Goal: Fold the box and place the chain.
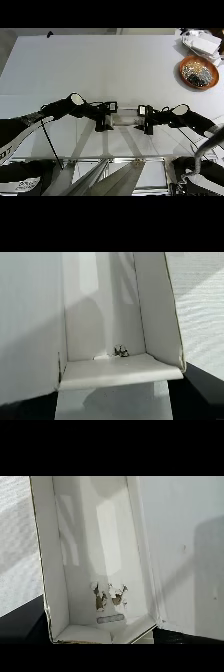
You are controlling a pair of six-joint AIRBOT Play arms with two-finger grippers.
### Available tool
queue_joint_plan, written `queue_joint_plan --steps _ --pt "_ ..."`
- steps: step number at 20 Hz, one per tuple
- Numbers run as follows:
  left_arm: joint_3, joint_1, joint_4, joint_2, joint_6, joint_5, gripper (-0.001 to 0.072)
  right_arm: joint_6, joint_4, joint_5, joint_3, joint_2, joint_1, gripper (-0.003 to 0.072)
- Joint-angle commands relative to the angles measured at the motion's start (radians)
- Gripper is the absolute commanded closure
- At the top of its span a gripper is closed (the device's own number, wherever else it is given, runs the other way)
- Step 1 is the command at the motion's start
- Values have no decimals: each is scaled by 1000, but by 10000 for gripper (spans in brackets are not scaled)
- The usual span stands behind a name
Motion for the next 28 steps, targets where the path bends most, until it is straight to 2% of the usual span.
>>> queue_joint_plan --steps 1,5,6,8,9,10,11,12,13,28 --pt "-1 1 -45 -1 18 19 19 -1 0 -2 0 0 0 209" --pt "-1 -6 -50 -2 20 28 23 -1 0 -2 0 0 0 209" --pt "-1 -11 -50 -3 20 31 68 -1 0 -2 0 0 0 209" --pt "-1 -16 -53 -13 39 34 92 -1 0 -2 0 0 0 209" --pt "-1 -19 -53 -19 38 33 137 -1 0 -2 0 0 0 209" --pt "-1 -21 -52 -24 38 27 264 -1 0 -2 0 0 0 209" --pt "-1 -24 -51 -27 39 18 421 -1 0 -2 0 0 0 209" --pt "-1 -27 -50 -27 39 13 534 -1 0 -2 0 0 0 209" --pt "-1 -30 -48 -27 39 12 582 -1 0 -2 0 0 0 209" --pt "-1 -30 -47 -27 30 6 573 -1 0 -2 0 0 0 209"
